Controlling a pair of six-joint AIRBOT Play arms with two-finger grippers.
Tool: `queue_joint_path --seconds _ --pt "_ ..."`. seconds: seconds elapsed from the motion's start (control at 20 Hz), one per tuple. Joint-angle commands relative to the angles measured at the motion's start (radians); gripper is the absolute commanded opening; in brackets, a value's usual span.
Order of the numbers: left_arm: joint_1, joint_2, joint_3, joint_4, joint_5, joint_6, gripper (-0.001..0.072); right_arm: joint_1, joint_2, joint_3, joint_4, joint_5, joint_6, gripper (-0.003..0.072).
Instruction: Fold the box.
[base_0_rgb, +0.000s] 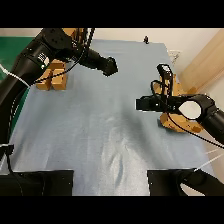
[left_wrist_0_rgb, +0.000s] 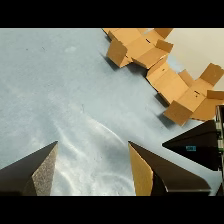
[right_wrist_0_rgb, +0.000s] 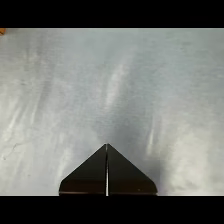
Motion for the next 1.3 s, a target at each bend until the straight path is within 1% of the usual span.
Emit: queue_joint_path --seconds 0.0,0.1,0.25,0.35,0.45,0.5,0.55,0.6,0.7,0.8,0.85,0.9,0.95,1.0,1.1,1.15,1.25 --pt "0.000 0.000 0.001 0.000 0.000 0.000 0.0690 0.001 0.003 0.001 0.113 0.031 0.000 0.0007" --pt "0.000 0.000 0.001 0.000 0.000 0.000 0.0690 0.000 0.003 0.001 0.122 0.063 0.000 0.0008" --pt "0.000 0.000 0.001 0.000 0.000 0.000 0.0690 -0.001 0.003 0.010 0.090 0.110 0.000 0.0008" --pt "0.000 0.000 0.001 0.000 0.000 0.000 0.0690 -0.023 0.004 0.038 0.082 0.159 0.029 0.0008" --pt "0.000 0.000 0.001 0.000 0.000 0.000 0.0690 -0.087 0.005 0.092 0.085 0.225 0.037 0.0010" --pt "0.000 0.000 0.001 0.000 0.000 0.000 0.0690 -0.136 0.009 0.124 0.083 0.266 0.037 0.0095" --pt "0.001 0.000 0.001 0.000 0.000 0.000 0.0690 -0.202 0.017 0.159 0.083 0.307 0.037 0.0285" --pt "0.001 0.000 0.001 0.000 0.000 0.000 0.0690 -0.273 0.025 0.194 0.080 0.346 0.035 0.0384" --pt "0.000 0.000 0.001 0.000 0.000 0.000 0.0690 -0.438 0.046 0.267 0.050 0.431 0.021 0.0384" --pt "0.000 0.000 0.001 0.000 0.000 0.000 0.0690 -0.623 0.046 0.344 -0.001 0.597 0.014 0.0383" --pt "0.000 0.000 0.001 0.000 0.000 0.000 0.0690 -0.723 0.042 0.368 -0.033 0.685 0.002 0.0383" --pt "0.000 0.000 0.001 0.000 0.000 0.000 0.0690 -0.821 0.036 0.375 -0.051 0.748 -0.034 0.0383" --pt "0.000 0.000 0.000 -0.005 0.000 -0.006 0.0690 -0.909 0.027 0.375 -0.053 0.786 -0.064 0.0374" --pt "0.000 0.000 0.001 -0.019 0.000 -0.008 0.0690 -0.998 0.011 0.375 -0.053 0.810 -0.100 0.0369" --pt "0.000 0.000 0.001 -0.038 0.000 -0.008 0.0690 -1.128 -0.035 0.375 -0.044 0.819 -0.168 0.0368" --pt "0.000 0.000 0.001 -0.039 0.000 -0.008 0.0690 -1.168 -0.064 0.375 -0.031 0.813 -0.177 0.0368" --pt "0.000 0.000 0.001 -0.043 0.013 -0.008 0.0690 -1.226 -0.138 0.375 0.066 0.764 -0.231 0.0368"
